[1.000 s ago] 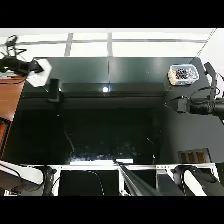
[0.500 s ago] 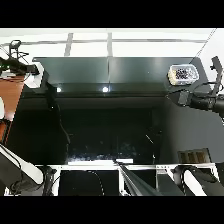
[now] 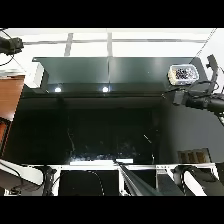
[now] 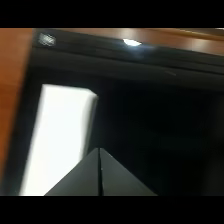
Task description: Fold the box and place the chain.
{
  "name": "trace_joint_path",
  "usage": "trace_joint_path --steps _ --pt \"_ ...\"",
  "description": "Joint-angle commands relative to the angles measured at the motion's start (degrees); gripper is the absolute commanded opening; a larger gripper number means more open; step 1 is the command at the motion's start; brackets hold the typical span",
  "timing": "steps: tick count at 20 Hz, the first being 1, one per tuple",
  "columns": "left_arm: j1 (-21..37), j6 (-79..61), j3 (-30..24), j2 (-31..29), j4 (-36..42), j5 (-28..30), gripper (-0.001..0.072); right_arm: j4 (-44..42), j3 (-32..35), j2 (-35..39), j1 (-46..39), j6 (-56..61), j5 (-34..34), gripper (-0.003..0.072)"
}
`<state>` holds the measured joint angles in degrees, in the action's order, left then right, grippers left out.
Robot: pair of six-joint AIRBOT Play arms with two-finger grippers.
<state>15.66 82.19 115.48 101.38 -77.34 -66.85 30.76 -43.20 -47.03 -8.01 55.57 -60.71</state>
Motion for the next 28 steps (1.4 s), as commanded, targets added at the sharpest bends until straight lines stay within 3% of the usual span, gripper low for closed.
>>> trace_joint_path --steps 1,3,5,8,10,13,28 --pt "-2.19 -1.33 -9.79 -12.35 13.46 -0.98 0.0024 3.56 0.02 -0.04 7.8 -0.31 11.06 0.0016" --pt "-6.38 -6.12 -23.61 -23.12 13.94 4.61 0.0024 11.72 0.02 -0.11 10.97 -0.28 16.15 0.0016" --pt "-11.28 -9.11 -43.1 -36.28 13.92 15.43 0.0025 20.94 0.33 -0.72 12.07 -0.2 16.92 0.0016" --pt "-15.93 -11.43 -71.34 -53.13 13.35 32.33 0.0026 25.79 3.87 -1.46 12.02 0.15 19.12 0.0016" --pt "-15.82 -11.47 -80.65 -59.82 13.27 34.16 0.0026 25.77 5.09 -1.46 12.07 0.15 18.88 0.0017" --pt "-14.97 -11.52 -83.34 -63.12 11.32 31.74 0.0026 25.24 5.09 -1.46 12.04 0.15 18.95 0.0016" --pt "-14.84 -11.34 -83.36 -62.9 11.85 32.15 0.0027 25.22 5.09 -1.46 12.04 0.15 18.95 0.0016"
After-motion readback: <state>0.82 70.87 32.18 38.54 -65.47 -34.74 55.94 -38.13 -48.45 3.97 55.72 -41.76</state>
